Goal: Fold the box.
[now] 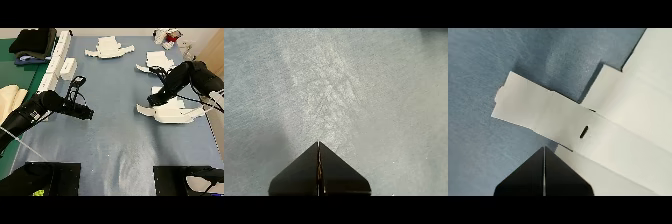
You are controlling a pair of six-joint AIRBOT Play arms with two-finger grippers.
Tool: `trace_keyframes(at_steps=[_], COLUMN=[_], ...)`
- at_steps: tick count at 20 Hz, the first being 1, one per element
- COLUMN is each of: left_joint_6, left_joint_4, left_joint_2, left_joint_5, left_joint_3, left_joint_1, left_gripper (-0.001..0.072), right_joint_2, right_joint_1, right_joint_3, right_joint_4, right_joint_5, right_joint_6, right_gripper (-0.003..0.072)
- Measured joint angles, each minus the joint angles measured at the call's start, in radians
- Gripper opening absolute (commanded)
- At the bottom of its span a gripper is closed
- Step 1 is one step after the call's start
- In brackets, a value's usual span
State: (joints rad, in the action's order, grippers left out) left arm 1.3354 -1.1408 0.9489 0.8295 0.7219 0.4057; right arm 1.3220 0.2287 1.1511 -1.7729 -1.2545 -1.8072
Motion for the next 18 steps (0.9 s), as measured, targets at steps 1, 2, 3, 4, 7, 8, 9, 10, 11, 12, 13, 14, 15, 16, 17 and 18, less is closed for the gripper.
trace_keyframes(at_steps=[1,2,3,4,7,8,9,10,11,12,13,14,15,16,17,18], left_joint_6=[0.000,0.000,0.000,0.000,0.000,0.000,0.000,0.000,0.000,0.000,0.000,0.000,0.001,0.001,0.001,0.001], left_joint_4=[0.000,0.000,0.000,0.000,0.013,0.027,0.044,0.062,0.082,0.103,0.126,0.152,0.180,0.208,0.236,0.262], left_joint_2=[0.000,0.000,0.000,0.000,0.000,0.000,0.000,0.000,0.000,0.000,0.000,0.000,0.000,0.000,0.000,0.000], left_joint_5=[0.000,0.000,0.000,0.000,-0.008,-0.010,-0.012,-0.017,-0.018,-0.020,-0.021,-0.021,-0.023,-0.023,-0.024,-0.024], left_joint_3=[0.000,0.000,0.000,0.000,0.000,0.000,0.000,0.000,0.000,0.000,0.000,0.000,0.000,0.000,0.000,0.000], left_joint_1=[0.000,0.000,0.000,0.000,0.000,0.000,0.000,0.000,0.000,0.000,0.000,0.000,0.000,0.000,0.000,0.000], left_gripper=[0.0015,0.0015,0.0015,0.0015,0.0016,0.0017,0.0018,0.0018,0.0020,0.0271,0.0580,0.0583,0.0583,0.0582,0.0582,0.0582], right_joint_2=[0.000,0.000,0.000,0.000,0.000,0.000,0.000,0.002,0.006,0.014,0.026,0.042,0.060,0.081,0.108,0.138], right_joint_1=[0.000,0.000,0.000,0.000,0.000,-0.008,-0.024,-0.052,-0.092,-0.149,-0.214,-0.294,-0.382,-0.467,-0.560,-0.646], right_joint_3=[0.000,0.000,0.000,0.000,0.006,0.021,0.046,0.083,0.122,0.166,0.204,0.239,0.264,0.281,0.294,0.303], right_joint_4=[-0.011,-0.020,-0.033,-0.048,-0.092,-0.083,-0.042,0.024,0.095,0.176,0.234,0.275,0.289,0.283,0.241,0.185], right_joint_5=[0.013,0.019,0.026,0.037,0.069,0.076,0.076,0.064,0.040,0.007,-0.026,-0.058,-0.088,-0.109,-0.130,-0.152], right_joint_6=[0.000,0.007,0.030,0.062,0.180,0.227,0.278,0.329,0.371,0.401,0.415,0.412,0.391,0.361,0.317,0.268], right_gripper=[0.0003,0.0003,0.0003,0.0003,0.0099,0.0150,0.0311,0.0316,0.0316,0.0317,0.0317,0.0317,0.0316,0.0317,0.0317,0.0317])
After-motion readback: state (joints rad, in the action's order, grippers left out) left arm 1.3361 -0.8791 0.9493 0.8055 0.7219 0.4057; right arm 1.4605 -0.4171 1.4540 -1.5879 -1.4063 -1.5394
